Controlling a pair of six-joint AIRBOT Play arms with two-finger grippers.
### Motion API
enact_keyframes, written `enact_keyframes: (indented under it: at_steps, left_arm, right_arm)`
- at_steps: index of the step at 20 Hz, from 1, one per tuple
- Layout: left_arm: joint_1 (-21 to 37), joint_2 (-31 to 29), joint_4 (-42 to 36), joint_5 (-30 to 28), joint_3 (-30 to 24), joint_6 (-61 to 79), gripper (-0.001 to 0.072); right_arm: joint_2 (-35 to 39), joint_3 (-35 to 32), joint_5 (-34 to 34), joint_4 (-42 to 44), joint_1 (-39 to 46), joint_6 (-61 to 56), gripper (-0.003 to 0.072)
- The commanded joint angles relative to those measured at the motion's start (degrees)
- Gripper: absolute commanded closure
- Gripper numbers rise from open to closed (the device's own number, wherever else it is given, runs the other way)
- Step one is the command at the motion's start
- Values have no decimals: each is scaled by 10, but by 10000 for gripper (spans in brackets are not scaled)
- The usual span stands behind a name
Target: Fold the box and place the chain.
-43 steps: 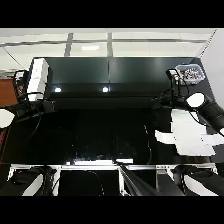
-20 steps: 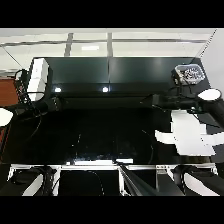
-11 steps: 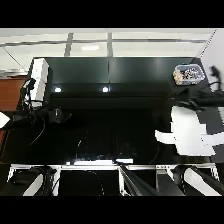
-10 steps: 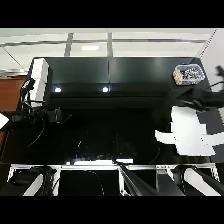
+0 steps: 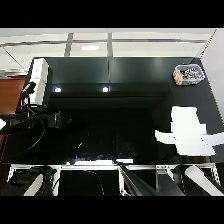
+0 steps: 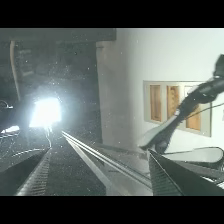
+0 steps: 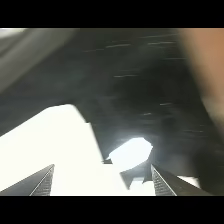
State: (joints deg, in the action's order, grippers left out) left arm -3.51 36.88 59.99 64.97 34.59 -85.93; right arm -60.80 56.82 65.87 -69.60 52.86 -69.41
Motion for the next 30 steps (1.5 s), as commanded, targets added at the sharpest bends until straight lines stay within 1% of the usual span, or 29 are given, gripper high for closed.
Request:
enact_keyframes:
  at_steps: [1,4,5,7,8,9,11,13,17,18,19,20,22,24,26,27,28,29,30]
  left_arm:
    - [0,-1,-3,-5,-2,0,1]
    - [0,0,-5,-20,-2,-16,1]
    - [0,0,-5,-25,-2,-24,1]
    - [0,0,-7,-34,-2,-35,1]
    - [0,0,-7,-37,-2,-35,1]
    - [0,0,-7,-37,-2,-41,1]
    - [0,0,-7,-38,-2,-46,2]
    - [0,0,-7,-39,-2,-46,1]
    - [0,0,-8,-39,-2,-61,2]
    - [0,0,-7,-39,-2,-61,2]
    - [0,0,-7,-42,-2,-61,2]
    - [0,0,-7,-47,-2,-61,2]
    - [0,0,-10,-54,-2,-61,2]
    - [0,0,-10,-53,-2,-61,2]
    - [0,0,-10,-52,-2,-61,2]
    - [0,0,-10,-49,-2,-60,2]
    - [0,0,-10,-46,-2,-60,2]
    - [0,0,-10,-43,-2,-60,2]
    - [0,0,-10,-43,-2,-60,2]
  right_arm:
    - [-17,2,-49,-106,64,2,-34]
    - [-67,2,-51,-109,88,14,-34]
    - [-88,2,-36,-85,88,65,-34]
    - [-127,2,27,-12,88,185,-34]
    - [-143,2,50,-5,88,206,-34]
    - [-155,1,69,-17,88,220,-34]
    - [-160,0,71,-47,88,250,-34]
    - [-163,-1,52,-36,88,267,-34]
    - [-179,-8,62,-33,88,268,-34]
    - [-178,-8,65,-33,86,268,-21]
    - [-179,-8,73,-33,83,268,148]
    - [-179,-8,75,-33,78,268,215]
    - [-179,-8,81,-28,65,268,216]
    - [-179,-8,104,-44,48,262,217]
    - [-178,-8,115,-89,25,234,386]
    - [-174,-8,110,-108,14,218,440]
    - [-166,-8,105,-117,3,210,654]
    - [-157,-8,103,-115,-5,209,675]
    - [-148,-9,103,-111,-13,207,676]
